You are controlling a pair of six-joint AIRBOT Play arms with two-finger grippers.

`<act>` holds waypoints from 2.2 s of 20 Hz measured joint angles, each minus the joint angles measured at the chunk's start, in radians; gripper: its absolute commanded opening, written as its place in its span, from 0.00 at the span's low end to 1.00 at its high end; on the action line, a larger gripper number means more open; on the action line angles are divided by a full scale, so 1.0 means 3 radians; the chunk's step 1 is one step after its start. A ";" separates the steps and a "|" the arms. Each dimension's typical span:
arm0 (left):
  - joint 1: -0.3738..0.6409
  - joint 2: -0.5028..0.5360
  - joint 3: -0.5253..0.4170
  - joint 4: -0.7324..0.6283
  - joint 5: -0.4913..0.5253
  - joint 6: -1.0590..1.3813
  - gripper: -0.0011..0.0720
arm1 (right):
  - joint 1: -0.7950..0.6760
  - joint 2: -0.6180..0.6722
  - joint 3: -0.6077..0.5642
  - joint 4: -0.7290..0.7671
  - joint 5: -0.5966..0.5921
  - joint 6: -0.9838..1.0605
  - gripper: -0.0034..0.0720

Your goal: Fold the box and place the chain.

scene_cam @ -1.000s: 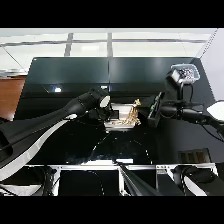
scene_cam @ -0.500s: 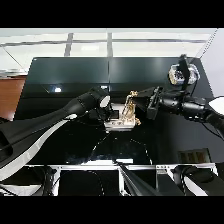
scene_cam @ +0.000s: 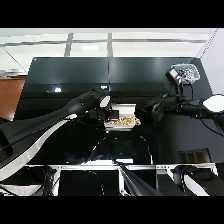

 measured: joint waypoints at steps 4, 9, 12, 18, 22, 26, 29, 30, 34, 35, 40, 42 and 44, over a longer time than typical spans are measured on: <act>0.0000 0.0000 0.0000 0.0000 0.0003 0.0000 0.05 | 0.0092 -0.0123 -0.0367 -0.0415 -0.0305 -0.0416 0.98; 0.0000 0.0000 0.0000 0.0000 0.0003 0.0001 0.05 | 0.0423 -0.0512 -0.0528 -0.0127 -0.0612 -0.1757 0.98; 0.0000 0.0000 0.0000 0.0000 0.0003 0.0001 0.05 | 0.0496 -0.0827 -0.0422 0.0184 -0.0674 -0.2316 0.98; 0.0000 0.0000 0.0000 0.0000 0.0003 0.0000 0.05 | 0.0533 -0.1143 -0.0331 0.0259 -0.0746 -0.2635 0.79; 0.0000 0.0000 0.0000 0.0000 0.0000 0.0000 0.05 | 0.0538 -0.1188 -0.0318 0.0225 -0.0813 -0.2571 0.06; 0.0000 0.0000 0.0000 0.0000 0.0005 0.0001 0.05 | 0.0534 -0.1129 -0.0317 0.0103 -0.0870 -0.2300 0.07; 0.0000 0.0000 0.0000 0.0000 0.0005 0.0001 0.05 | 0.0484 -0.0902 -0.0315 -0.0146 -0.0894 -0.1736 0.07; 0.0000 0.0000 0.0000 0.0000 0.0005 0.0001 0.05 | 0.0455 -0.0782 -0.0315 -0.0262 -0.0871 -0.1494 0.07; 0.0000 0.0000 0.0000 0.0000 0.0004 0.0000 0.05 | 0.0346 -0.0203 -0.0294 -0.0426 -0.0490 -0.0750 0.07; 0.0000 0.0000 0.0000 0.0000 0.0005 0.0000 0.05 | 0.0333 -0.0076 -0.0280 -0.0332 -0.0361 -0.0649 0.07; 0.0000 0.0000 0.0000 -0.0001 0.0004 0.0000 0.05 | 0.0356 0.0217 -0.0245 0.0754 -0.0148 -0.0389 0.28; 0.0000 0.0000 0.0000 -0.0009 0.0004 0.0001 0.05 | 0.0450 0.0192 -0.0245 0.1006 -0.0256 -0.0352 0.52; 0.0000 0.0000 0.0000 -0.0020 0.0004 0.0000 0.05 | 0.0525 0.0137 -0.0249 0.1092 -0.0354 -0.0322 0.52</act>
